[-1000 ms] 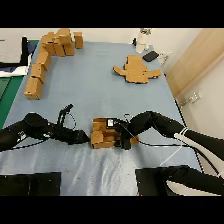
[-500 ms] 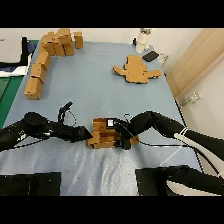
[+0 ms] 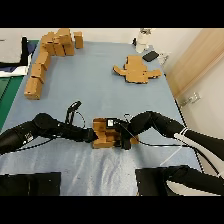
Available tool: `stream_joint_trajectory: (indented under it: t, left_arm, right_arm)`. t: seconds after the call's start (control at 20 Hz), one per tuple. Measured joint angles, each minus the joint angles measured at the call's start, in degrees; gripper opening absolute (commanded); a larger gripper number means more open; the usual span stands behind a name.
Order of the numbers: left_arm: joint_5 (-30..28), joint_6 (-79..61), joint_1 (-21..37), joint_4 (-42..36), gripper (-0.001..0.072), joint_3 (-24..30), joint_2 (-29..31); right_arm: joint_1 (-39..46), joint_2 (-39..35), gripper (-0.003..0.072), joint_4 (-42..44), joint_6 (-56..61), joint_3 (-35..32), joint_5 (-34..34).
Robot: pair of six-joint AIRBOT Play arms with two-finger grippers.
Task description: Fold the box.
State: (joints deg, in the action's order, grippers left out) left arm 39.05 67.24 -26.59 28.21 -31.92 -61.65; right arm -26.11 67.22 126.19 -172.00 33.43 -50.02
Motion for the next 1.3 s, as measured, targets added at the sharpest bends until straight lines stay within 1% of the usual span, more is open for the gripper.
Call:
stream_joint_trajectory:
  t: [0.05, 0.1, 0.2, 0.45, 0.65, 0.75, 0.9, 1.1, 1.3]
  left_arm:
    - [-0.2, 3.0, -1.3, 3.2, 0.0359, -1.0, -0.1]
    - [0.0, 5.8, -2.4, 6.1, 0.0376, -2.1, -0.1]
    - [1.0, 10.1, -3.7, 10.4, 0.0376, -3.6, -0.2]
    - [3.2, 16.9, -4.9, 15.8, 0.0373, -5.6, -0.2]
    - [3.8, 23.6, -6.6, 21.5, 0.0354, -7.4, -0.3]
    - [4.2, 30.1, -8.7, 27.2, 0.0353, -8.9, -0.4]
    - [5.3, 42.2, -13.1, 37.7, 0.0354, -12.1, -1.6]
    - [10.1, 55.8, -19.1, 49.3, 0.0354, -17.7, -5.9]
    - [14.4, 68.6, -23.7, 59.1, 0.0354, -22.6, -9.8]
  right_arm:
    - [0.0, 0.0, 0.0464, 0.0, 0.0, 0.0, 0.0]
    - [0.0, 0.0, 0.0463, 0.0, 0.0, 0.0, 0.0]
    - [0.0, 0.0, 0.0463, 0.0, 0.0, 0.0, 0.0]
    - [0.0, 0.0, 0.0463, 0.0, 0.0, 0.0, 0.0]
    - [0.0, 0.0, 0.0463, 0.0, 0.0, 0.0, 0.0]
    - [0.0, 0.0, 0.0463, 0.0, 0.0, 0.0, 0.0]
    - [0.0, 0.0, 0.0464, 0.0, 0.0, 0.0, 0.0]
    - [0.0, 0.0, 0.0464, 0.0, 0.0, 0.0, 0.0]
    - [0.0, 0.0, 0.0463, 0.0, 0.0, 0.0, 0.0]
